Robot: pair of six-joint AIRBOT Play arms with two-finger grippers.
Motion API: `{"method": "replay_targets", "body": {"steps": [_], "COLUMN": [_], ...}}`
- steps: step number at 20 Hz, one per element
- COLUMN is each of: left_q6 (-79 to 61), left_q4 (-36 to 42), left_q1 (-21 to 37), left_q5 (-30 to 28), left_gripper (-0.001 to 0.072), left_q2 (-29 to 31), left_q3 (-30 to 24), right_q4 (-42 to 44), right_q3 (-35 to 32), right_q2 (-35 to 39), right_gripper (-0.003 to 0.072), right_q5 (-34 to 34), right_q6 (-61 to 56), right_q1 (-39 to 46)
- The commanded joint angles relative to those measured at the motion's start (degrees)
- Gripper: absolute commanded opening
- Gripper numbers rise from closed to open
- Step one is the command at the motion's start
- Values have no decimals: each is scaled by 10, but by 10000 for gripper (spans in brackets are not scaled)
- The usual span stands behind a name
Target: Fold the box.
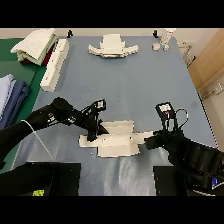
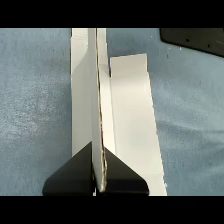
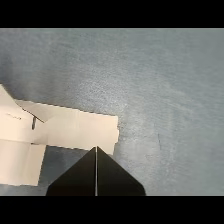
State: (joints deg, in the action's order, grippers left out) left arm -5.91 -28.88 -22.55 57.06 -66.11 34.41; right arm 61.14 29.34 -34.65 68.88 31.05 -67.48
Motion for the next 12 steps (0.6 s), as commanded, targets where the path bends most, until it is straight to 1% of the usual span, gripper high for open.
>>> {"method": "replay_targets", "body": {"steps": [1,3,5,7,8,9,10,11,12], "left_q6": [7,6,6,6,6,6,6,6,6], "left_q4": [-2,-2,-2,-2,-2,-2,-2,-2,-2], "left_q1": [0,0,0,0,0,0,0,0,0], "left_q5": [4,5,4,4,4,4,4,4,4], "left_gripper": [15,15,15,15,15,14,14,14,14], "left_q2": [0,0,0,0,0,0,0,0,0], "left_q3": [0,0,0,0,0,0,0,0,0], "right_q4": [31,63,119,214,272,308,325,322,312], "right_q3": [0,0,0,0,0,0,0,0,0], "right_q2": [0,-2,-9,-24,-34,-45,-58,-76,-94], "right_gripper": [2,1,1,1,1,14,226,446,488], "right_q5": [-61,-130,-168,-178,-176,-174,-174,-174,-175], "right_q6": [50,110,211,386,492,571,625,657,671], "right_q1": [0,0,0,0,-3,-5,-5,-5,-5]}}
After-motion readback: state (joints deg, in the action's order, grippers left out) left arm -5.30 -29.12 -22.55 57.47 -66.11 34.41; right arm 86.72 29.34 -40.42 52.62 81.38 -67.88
